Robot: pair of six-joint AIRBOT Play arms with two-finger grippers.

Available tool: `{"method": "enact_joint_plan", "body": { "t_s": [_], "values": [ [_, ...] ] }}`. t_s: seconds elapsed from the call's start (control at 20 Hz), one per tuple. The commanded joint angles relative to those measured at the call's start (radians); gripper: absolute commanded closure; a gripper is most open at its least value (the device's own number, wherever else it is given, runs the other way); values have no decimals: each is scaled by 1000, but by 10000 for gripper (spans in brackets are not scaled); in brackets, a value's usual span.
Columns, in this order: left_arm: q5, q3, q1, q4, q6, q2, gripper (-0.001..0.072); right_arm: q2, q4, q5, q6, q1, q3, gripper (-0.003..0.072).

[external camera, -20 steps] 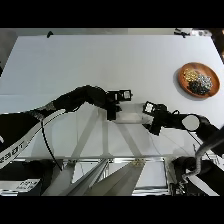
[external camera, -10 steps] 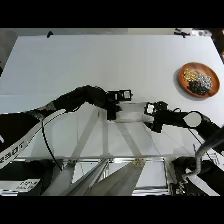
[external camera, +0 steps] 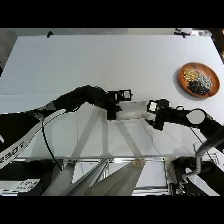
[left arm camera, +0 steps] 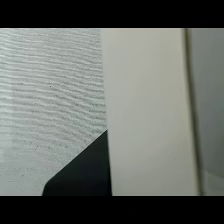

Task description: Fold the box and place the chain.

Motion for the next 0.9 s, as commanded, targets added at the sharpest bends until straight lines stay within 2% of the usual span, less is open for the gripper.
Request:
{"method": "enact_joint_plan", "body": {
  "t_s": [0.0,0.25,0.85],
  "values": [
    [2,0,0,1,0,0,694,-1,8,49,-67,-7,3,-31],
    [2,0,0,1,1,0,694,-1,12,65,-86,-7,5,-33],
    [2,-1,0,1,0,0,694,-3,19,13,-89,-7,42,-28]
  ]
}}
